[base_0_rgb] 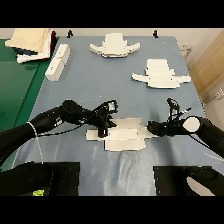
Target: Fold the box.
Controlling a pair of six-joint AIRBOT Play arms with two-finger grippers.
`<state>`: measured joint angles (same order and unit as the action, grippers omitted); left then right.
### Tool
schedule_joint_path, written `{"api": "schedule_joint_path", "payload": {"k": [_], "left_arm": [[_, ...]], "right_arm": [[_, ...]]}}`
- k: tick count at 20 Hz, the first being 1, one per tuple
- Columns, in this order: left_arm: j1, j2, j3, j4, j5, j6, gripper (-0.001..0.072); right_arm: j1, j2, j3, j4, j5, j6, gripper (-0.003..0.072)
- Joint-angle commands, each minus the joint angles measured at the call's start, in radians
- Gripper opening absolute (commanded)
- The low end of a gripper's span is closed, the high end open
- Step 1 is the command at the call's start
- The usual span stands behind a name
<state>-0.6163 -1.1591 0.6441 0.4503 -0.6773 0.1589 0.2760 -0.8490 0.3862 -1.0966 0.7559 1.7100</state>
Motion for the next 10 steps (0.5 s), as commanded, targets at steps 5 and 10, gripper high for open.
{"api": "schedule_joint_path", "payload": {"k": [5, 10], "left_arm": [[0.001, 0.001, 0.019, -0.001, -0.012, -0.026, 0.0016], [0.001, 0.002, 0.020, -0.018, -0.041, -0.026, 0.0015]], "right_arm": [[0.000, -0.025, 0.002, -0.023, 0.013, -0.002, 0.0005], [0.043, 0.112, 0.047, -0.005, 0.111, -0.061, 0.0004]]}}
